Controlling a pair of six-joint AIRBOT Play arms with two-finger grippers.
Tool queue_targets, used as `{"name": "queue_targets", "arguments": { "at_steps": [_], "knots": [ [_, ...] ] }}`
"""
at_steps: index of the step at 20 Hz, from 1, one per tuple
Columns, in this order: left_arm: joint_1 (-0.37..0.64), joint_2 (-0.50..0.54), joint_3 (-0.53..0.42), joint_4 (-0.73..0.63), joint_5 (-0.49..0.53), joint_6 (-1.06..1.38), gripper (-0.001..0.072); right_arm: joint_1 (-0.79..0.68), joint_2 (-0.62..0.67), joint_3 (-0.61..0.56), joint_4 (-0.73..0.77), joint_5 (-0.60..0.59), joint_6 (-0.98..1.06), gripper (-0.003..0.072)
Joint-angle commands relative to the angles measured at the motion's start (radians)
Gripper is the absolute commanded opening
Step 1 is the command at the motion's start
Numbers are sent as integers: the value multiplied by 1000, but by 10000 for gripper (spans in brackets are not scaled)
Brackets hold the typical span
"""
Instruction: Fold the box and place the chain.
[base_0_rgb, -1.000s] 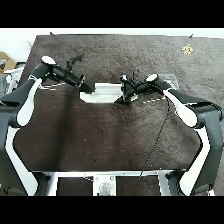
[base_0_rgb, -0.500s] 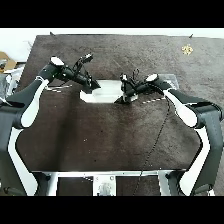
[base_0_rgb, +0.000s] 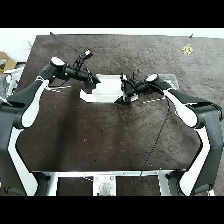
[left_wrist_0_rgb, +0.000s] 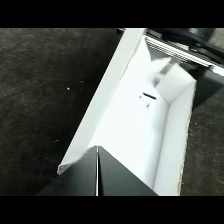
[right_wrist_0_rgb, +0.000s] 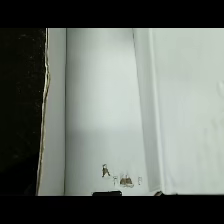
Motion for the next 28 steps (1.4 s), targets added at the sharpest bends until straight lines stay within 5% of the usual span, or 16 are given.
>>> {"name": "queue_targets", "arguments": {
  "at_steps": [1, 9, 15, 20, 28],
  "knots": [
    [0, -2, -12, 2, 51, -6, 11, 0, 0, 0, 0, 0, 0, 445],
    [0, -2, -134, 43, 119, -6, 11, 0, 0, 0, 0, 0, 0, 445],
    [0, 7, -134, 33, 111, -6, 12, 0, 0, 0, 0, 0, 0, 445],
    [1, 7, -41, 31, 53, -7, 11, 0, 0, 0, 0, 0, 0, 445],
    [59, 8, 256, 106, -240, -136, 10, 0, 0, 0, 0, 0, 0, 445]
  ]
}}
